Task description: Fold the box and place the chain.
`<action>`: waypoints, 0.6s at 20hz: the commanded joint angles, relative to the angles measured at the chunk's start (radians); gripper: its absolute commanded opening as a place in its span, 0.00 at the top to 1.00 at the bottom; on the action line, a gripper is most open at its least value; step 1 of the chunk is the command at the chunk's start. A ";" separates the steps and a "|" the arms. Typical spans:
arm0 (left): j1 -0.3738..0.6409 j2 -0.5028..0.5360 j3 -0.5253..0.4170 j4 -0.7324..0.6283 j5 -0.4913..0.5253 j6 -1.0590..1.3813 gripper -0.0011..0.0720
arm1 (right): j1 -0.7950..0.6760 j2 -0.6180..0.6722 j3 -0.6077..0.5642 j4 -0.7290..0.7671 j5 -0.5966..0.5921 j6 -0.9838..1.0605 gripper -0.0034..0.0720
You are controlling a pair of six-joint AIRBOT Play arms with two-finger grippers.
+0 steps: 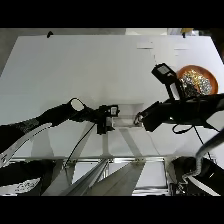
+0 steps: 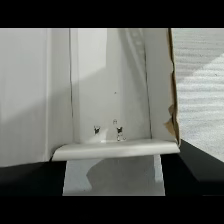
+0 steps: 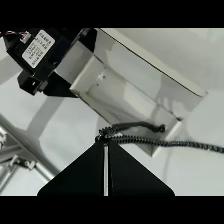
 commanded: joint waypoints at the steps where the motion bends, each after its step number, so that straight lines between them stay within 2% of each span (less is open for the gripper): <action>1: 0.000 0.000 0.000 0.000 0.000 0.000 0.70 | 0.030 -0.066 -0.005 -0.035 -0.074 -0.012 0.93; 7: 0.000 0.000 0.000 0.000 0.000 0.000 0.70 | 0.030 -0.216 -0.041 -0.029 -0.084 -0.038 0.93; 12: 0.000 0.000 0.000 0.000 0.000 0.000 0.70 | 0.030 -0.331 -0.103 0.007 -0.164 -0.038 0.93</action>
